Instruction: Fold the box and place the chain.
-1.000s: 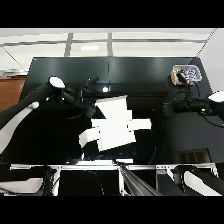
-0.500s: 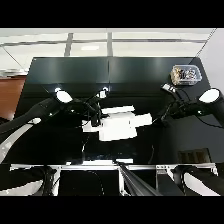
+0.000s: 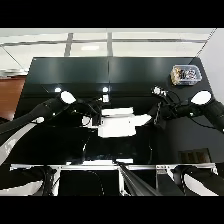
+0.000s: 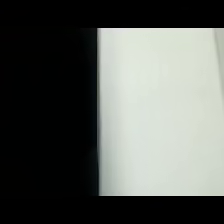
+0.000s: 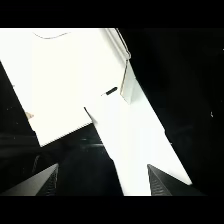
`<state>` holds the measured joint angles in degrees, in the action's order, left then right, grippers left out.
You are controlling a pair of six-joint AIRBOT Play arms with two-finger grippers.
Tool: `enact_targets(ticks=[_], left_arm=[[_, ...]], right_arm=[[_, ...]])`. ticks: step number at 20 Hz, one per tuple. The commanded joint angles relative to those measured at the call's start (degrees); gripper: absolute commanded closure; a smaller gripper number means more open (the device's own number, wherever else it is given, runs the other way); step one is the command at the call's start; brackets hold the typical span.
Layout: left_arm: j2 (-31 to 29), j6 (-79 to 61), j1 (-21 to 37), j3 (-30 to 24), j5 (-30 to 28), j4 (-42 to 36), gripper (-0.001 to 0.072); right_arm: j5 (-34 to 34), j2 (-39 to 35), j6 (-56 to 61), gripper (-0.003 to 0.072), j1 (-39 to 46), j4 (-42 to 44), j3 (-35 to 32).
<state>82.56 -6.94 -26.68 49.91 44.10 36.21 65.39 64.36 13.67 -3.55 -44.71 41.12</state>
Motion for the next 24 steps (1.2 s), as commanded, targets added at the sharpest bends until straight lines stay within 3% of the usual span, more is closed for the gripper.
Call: enact_targets(ticks=[1, 8, 14, 18, 24], left_arm=[[0.28, -2.12, -0.13, 0.83, -0.37, -0.52, 0.0683], [2.34, -2.05, -0.04, 0.83, 1.6, -0.46, 0.0683], [2.34, -1.64, -0.04, 0.83, 1.36, -0.48, 0.0683], [2.34, -1.64, -0.07, 0.83, 1.42, -0.5, 0.0683], [2.34, -1.64, -0.13, 0.83, 1.49, -0.48, 0.0683]], right_arm=[[-0.04, -0.61, -0.52, 0.0052, -0.79, -0.39, -0.26], [-15.65, -0.44, -13.62, 0.0052, -12.11, -1.14, -7.13], [-15.93, 0.37, -18.1, 0.0053, -15.61, -5.81, -7.15], [-15.96, 2.05, -18.08, 0.0053, -16.94, -0.31, -7.23], [-24.04, 4.09, -18.1, 0.0053, -21.55, 2.73, -6.78]])
